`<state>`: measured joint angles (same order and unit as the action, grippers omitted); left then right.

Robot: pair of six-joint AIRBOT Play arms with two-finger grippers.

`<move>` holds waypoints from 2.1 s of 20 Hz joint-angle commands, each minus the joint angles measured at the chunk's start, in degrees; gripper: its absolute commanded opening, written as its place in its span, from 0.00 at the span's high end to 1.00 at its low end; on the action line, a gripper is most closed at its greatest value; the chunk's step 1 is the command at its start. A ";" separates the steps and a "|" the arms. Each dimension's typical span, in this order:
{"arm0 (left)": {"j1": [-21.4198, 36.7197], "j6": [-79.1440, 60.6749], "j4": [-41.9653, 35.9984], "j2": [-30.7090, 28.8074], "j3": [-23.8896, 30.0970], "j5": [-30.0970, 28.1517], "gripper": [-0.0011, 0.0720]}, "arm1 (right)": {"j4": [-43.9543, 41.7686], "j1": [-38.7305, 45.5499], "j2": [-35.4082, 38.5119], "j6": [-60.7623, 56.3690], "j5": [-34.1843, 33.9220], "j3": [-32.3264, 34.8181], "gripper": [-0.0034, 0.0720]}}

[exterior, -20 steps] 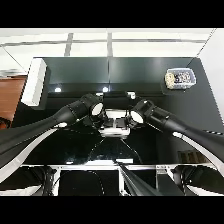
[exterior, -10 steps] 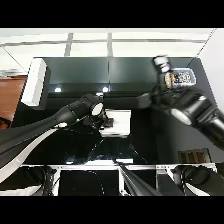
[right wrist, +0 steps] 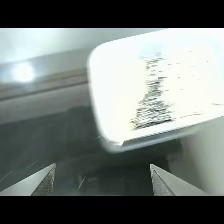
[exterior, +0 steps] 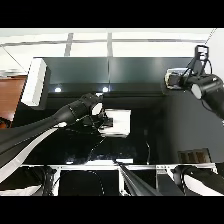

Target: Fold the box and place the chain.

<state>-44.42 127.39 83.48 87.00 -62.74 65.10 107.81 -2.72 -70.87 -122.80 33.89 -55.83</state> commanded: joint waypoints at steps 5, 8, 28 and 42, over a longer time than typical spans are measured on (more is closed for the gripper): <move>0.07 0.33 -0.02 -0.02 -0.04 -0.02 0.95 | -4.09 10.19 -22.88 1.31 10.97 -23.82 0.00; 0.07 0.33 0.00 -0.02 -0.04 0.11 0.95 | -11.85 10.80 -30.25 10.27 13.53 -33.66 0.00; 0.07 0.33 -0.20 -0.02 -0.04 0.13 0.95 | -10.25 12.48 -40.19 12.96 18.80 -41.44 0.01; 0.07 0.33 -0.20 -0.02 -0.04 1.36 0.95 | -9.94 13.29 -27.08 21.84 26.10 -41.94 0.94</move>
<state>-44.38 127.74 83.26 87.00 -62.74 66.41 97.84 10.26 -103.28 -105.06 59.22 -97.65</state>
